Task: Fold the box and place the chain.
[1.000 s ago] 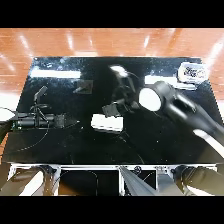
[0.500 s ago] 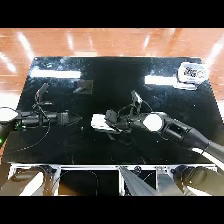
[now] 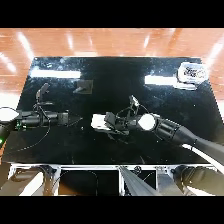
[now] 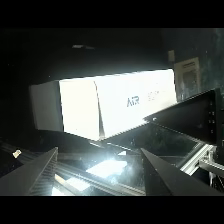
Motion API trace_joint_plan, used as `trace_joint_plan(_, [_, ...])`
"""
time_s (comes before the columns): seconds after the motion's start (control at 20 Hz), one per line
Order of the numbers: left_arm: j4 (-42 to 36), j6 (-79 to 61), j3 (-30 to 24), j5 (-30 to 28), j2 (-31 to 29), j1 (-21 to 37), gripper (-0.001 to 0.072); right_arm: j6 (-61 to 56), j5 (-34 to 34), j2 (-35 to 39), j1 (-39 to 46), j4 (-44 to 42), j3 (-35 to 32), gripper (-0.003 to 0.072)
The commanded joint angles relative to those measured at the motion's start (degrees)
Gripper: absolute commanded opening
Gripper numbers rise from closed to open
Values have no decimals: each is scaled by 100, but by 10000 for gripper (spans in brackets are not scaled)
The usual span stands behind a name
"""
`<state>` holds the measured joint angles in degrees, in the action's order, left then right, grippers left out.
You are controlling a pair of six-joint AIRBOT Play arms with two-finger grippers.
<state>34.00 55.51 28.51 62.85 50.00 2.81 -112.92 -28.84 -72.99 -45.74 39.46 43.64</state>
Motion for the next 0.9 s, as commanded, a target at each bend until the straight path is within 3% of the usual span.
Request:
trace_joint_plan(0.0, [2, 0, 4, -4, 4, -4, 621, 72, 15, -66, 4, -15, -2, 36])
trace_joint_plan(0.85, [2, 0, 4, -7, 4, -4, 621, 422, -195, -256, 205, 15, 0, 35])
